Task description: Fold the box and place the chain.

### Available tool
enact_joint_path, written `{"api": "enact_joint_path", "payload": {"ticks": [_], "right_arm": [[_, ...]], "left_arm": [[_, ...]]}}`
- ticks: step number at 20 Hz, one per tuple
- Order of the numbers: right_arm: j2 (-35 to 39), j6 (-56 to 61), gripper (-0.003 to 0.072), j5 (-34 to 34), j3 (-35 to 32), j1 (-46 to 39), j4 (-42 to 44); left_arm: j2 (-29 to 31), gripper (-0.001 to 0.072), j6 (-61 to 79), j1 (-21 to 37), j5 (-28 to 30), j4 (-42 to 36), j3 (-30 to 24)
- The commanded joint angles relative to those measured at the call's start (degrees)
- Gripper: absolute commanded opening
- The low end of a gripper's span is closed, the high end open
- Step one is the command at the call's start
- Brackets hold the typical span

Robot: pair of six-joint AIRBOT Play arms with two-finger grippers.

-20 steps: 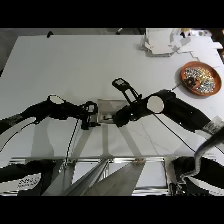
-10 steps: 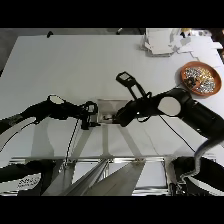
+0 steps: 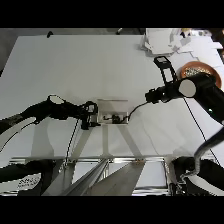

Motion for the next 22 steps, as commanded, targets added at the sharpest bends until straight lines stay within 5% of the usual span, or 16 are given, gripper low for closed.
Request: {"api": "enact_joint_path", "payload": {"ticks": [1, 4, 7, 10, 16, 17, 19, 22], "right_arm": [[-7.48, 1.7, 0.0281, -3.48, 0.0, -3.58, -2.25], [-13.07, 2.1, 0.0515, -6.49, 0.0, -3.56, -2.03], [-16.5, 4.76, 0.0511, -8.83, -0.02, -3.56, -2.03], [-18.16, 6.99, 0.041, -10.82, 0.0, -3.56, -2.03], [-20.5, 7.76, 0.0386, -11.34, 0.0, -3.56, -2.03], [-20.68, 7.72, 0.033, -10.84, 0.0, -3.56, -2.01], [-20.63, 7.65, 0.0036, -9.64, 0.0, -3.56, -2.03], [-19.89, 7.02, 0.0017, -7.17, 0.0, -3.56, -2.08]], "left_arm": [[0.02, 0.0032, 0.0, 0.0, 0.0, 0.02, 0.02], [0.02, 0.0032, 0.0, 0.0, 0.0, 0.02, 0.02], [0.02, 0.0032, 0.0, 0.0, 0.0, 0.02, 0.02], [0.02, 0.0032, 0.0, 0.0, 0.0, 0.02, 0.02], [0.02, 0.0032, 0.0, 0.0, 0.0, 0.02, 0.02], [0.02, 0.0032, 0.0, 0.0, 0.0, 0.02, 0.02], [0.02, 0.0032, 0.02, 0.0, 0.0, 0.02, 0.02], [0.02, 0.0032, 0.02, 0.0, 0.0, 0.02, 0.02]]}}
